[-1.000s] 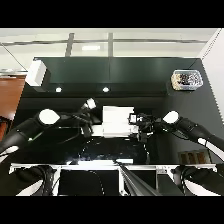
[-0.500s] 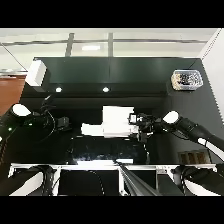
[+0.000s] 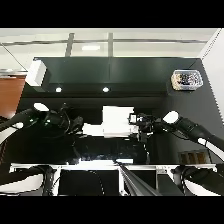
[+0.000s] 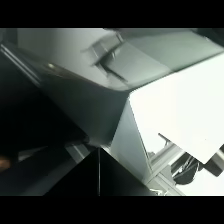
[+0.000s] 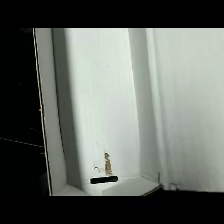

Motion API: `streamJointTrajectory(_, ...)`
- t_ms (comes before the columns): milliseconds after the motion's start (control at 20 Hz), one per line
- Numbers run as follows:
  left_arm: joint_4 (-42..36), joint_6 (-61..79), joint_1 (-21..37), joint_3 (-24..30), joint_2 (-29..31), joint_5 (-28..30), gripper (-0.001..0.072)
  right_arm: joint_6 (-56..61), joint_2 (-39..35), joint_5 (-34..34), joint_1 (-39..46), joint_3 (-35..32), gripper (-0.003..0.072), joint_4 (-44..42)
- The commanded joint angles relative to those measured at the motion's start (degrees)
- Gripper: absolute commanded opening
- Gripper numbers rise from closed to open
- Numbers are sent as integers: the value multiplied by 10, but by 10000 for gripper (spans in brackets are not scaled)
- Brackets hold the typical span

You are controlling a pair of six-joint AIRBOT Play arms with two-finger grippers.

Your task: Fold the box and place the chain.

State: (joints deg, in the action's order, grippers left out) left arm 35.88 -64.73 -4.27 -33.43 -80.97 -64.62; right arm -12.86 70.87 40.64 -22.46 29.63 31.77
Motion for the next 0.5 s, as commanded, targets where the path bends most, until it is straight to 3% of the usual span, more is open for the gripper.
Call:
streamJointTrajectory(0, -23, 54, -31, -21, -27, -15, 27, 0, 0, 0, -1, 0, 440, 0)
streamJointTrajectory(100, -23, 74, -31, -23, -27, -17, 30, 0, 0, 0, -1, 0, 441, 0)
streamJointTrajectory(200, -36, 105, -31, -23, -27, -20, 95, 0, 0, 0, -1, 0, 440, 0)
streamJointTrajectory(350, -78, 167, -31, -23, -27, -38, 128, 0, 0, 0, -1, 0, 440, 0)
streamJointTrajectory(450, -89, 172, -30, -23, -27, -42, 465, 0, 0, 0, -1, 0, 440, 0)
